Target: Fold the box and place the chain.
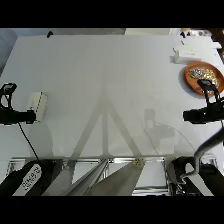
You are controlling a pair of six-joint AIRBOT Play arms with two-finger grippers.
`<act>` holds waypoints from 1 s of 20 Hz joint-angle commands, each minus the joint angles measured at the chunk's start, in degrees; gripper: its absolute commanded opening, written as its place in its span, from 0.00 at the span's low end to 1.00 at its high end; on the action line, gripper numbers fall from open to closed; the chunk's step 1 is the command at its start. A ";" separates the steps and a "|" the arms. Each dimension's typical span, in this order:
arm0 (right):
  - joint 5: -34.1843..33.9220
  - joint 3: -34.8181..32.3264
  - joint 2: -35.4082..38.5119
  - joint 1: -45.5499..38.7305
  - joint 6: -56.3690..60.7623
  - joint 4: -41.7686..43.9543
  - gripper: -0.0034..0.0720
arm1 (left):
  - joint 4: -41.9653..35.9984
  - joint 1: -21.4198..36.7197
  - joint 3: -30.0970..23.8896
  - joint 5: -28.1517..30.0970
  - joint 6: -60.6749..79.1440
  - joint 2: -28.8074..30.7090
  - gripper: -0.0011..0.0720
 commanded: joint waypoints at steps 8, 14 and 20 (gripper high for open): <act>0.00 -0.02 0.04 -0.04 0.02 0.00 0.08 | -0.63 -14.49 0.02 -0.04 -1.66 20.17 0.96; 0.00 -0.02 0.04 -0.04 0.02 0.00 0.08 | -3.69 -33.18 0.00 -3.82 -1.66 19.96 0.61; 0.00 -0.02 0.04 -0.04 0.02 0.00 0.08 | -5.99 -43.98 0.00 -2.08 -1.68 11.52 0.18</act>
